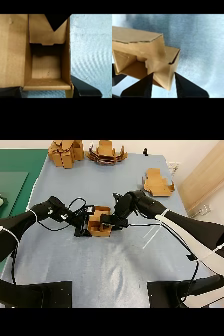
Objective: Fold the box.
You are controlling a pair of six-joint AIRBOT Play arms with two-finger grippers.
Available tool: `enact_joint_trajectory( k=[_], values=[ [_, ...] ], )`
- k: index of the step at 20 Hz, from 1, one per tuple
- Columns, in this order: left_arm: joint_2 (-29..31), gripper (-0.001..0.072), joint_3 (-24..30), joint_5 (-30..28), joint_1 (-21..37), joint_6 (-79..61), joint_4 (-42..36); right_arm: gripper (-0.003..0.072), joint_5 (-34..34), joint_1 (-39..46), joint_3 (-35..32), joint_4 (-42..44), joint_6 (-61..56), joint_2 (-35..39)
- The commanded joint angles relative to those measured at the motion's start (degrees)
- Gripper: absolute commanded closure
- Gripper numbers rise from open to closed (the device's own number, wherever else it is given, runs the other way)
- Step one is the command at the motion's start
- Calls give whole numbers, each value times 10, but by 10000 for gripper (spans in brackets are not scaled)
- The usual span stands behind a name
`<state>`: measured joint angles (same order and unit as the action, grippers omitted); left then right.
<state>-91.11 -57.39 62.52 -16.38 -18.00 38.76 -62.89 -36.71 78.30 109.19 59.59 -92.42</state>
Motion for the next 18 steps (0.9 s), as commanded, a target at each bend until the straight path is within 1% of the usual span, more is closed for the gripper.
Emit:
enact_joint_trajectory(
  k=[1,6,11,15,17,18],
  values=[
    [0,483,0,0,0,0,0,263,-9,-7,10,-24,-37,-10],
    [0,483,0,0,0,0,0,263,-1,-8,16,-14,-36,-42],
    [0,483,0,0,0,0,0,263,-9,-11,69,-15,-37,-80],
    [0,483,0,0,0,0,0,264,-111,-19,129,-64,-69,-122],
    [0,483,0,0,0,0,0,277,-144,-26,146,-94,-89,-131],
    [0,483,0,0,0,0,0,309,-156,-30,153,-108,-98,-133]
  ],
)
